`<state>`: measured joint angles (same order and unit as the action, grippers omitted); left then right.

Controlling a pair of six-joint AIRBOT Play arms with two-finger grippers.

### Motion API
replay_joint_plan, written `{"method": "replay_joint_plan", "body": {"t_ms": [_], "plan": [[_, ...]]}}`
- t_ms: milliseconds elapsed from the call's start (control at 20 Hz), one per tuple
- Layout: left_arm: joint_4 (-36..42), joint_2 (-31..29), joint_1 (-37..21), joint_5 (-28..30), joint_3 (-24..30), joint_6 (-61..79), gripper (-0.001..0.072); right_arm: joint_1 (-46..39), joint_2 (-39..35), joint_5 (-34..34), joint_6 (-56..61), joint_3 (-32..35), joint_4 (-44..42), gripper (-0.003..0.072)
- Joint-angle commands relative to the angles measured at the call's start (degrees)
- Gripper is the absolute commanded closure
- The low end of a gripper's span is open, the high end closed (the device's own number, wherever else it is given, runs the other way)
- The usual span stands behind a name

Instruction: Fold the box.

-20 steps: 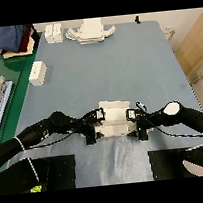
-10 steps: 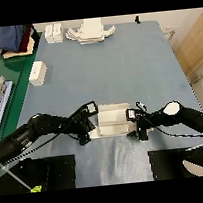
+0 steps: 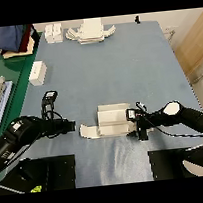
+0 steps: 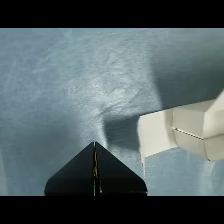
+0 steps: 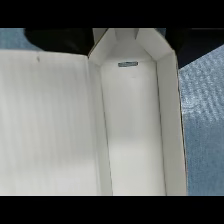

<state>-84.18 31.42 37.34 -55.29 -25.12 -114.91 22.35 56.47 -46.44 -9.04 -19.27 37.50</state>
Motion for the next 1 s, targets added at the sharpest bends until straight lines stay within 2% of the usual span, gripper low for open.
{"method": "replay_joint_plan", "body": {"t_ms": [0, 200, 400, 700, 900, 950], "plan": [[2.5, 5.0, -1.7, 1.2, 2.4, -8.3, 0.0697, 0.0, 0.0, 0.0, 0.0, -0.1, 0.0, 0.0173], [18.6, 13.6, -1.6, 14.3, 2.8, 2.5, 0.0697, 0.0, 0.0, 0.0, 0.0, -0.1, 0.0, 0.0173], [28.0, 18.6, -1.6, 15.3, 2.8, 9.1, 0.0698, 0.0, 0.0, 0.0, 0.0, -0.1, 0.0, 0.0173], [36.2, 16.2, 3.5, 15.3, 2.4, 11.4, 0.0698, 0.0, 0.0, 0.0, 0.0, -0.1, 0.0, 0.0173], [36.0, 11.8, 2.3, 15.1, 0.3, 11.4, 0.0694, 0.0, 0.0, 0.0, 0.0, -0.1, 0.0, 0.0173], [36.0, 11.2, 1.8, 15.2, 0.0, 11.5, 0.0655, 0.0, 0.0, 0.0, 0.0, -0.1, 0.0, 0.0173]]}}
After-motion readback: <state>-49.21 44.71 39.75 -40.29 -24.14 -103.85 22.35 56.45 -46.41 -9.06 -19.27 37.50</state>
